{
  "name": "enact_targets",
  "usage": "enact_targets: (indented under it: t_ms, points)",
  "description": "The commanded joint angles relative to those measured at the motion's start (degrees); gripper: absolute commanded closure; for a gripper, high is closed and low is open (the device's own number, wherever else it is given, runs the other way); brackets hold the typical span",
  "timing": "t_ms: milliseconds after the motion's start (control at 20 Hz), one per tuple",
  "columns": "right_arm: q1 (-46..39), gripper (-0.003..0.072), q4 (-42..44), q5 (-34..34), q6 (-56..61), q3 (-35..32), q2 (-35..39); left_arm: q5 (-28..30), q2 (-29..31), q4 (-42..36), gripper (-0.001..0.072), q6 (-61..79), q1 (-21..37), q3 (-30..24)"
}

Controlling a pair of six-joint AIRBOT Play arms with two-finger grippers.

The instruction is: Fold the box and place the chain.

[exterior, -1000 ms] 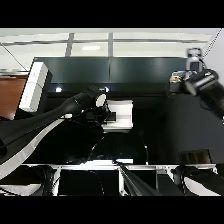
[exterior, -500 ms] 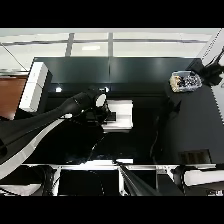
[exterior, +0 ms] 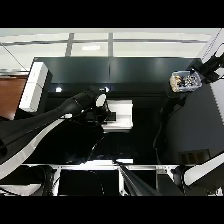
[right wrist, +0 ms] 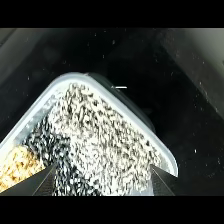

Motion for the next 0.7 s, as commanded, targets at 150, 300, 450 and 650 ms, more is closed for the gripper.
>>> enact_targets:
  t_ms: [150,300,450,650]
  points:
    - [0.0,0.0062,-0.5,-4.0,0.1,0.8,-3.0,0.0,0.0,-0.1,0.0682,0.0,0.0,0.0]
    - [-0.1,0.0062,-0.7,-5.6,0.1,0.8,-4.0,-0.1,0.0,-0.1,0.0681,0.0,0.0,0.0]
    - [-0.1,0.0062,-0.9,-5.6,0.0,0.8,-4.9,-0.3,0.0,-0.1,0.0681,0.0,0.0,0.0]
    - [0.0,0.0114,0.6,-5.5,-2.0,0.8,-5.6,-0.6,0.0,-0.2,0.0682,0.0,0.0,0.0]
